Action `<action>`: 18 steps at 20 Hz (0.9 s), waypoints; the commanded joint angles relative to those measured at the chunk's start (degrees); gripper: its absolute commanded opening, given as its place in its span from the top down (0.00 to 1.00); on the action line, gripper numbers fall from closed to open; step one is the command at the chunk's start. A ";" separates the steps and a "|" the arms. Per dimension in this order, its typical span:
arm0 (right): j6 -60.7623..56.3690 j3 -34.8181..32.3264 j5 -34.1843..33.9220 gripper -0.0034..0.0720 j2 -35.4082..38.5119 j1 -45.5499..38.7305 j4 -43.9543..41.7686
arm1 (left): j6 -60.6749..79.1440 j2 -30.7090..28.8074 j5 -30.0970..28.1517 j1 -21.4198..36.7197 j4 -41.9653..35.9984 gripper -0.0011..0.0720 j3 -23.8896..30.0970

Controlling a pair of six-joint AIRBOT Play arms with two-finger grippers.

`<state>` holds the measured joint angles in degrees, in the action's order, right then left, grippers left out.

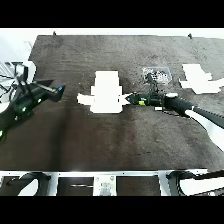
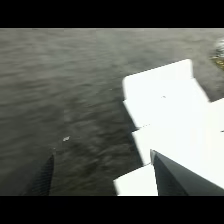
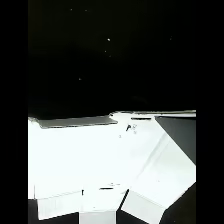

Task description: Fold the box and place the chain.

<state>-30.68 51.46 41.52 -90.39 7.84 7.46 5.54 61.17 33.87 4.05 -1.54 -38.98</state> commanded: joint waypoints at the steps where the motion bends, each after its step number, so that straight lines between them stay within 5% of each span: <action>1: 0.96 0.04 -0.17 0.96 -0.02 0.33 -0.66 | -15.43 16.70 15.06 0.04 13.03 0.08 -15.63; 5: 1.20 0.04 -0.17 0.96 -0.02 0.33 -0.63 | -29.07 32.48 31.43 0.04 23.06 0.08 -34.64; 11: 2.91 -0.66 -0.22 0.96 -0.31 0.31 -1.05 | -44.94 48.24 46.38 -2.69 36.48 0.08 -57.07; 18: 4.07 -0.79 -0.20 0.95 -0.37 0.28 -1.07 | -50.47 61.13 48.87 -9.14 37.35 0.08 -73.48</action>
<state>-27.00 50.72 41.28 -90.72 8.12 6.42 -41.43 117.12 80.93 -2.87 34.48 -105.78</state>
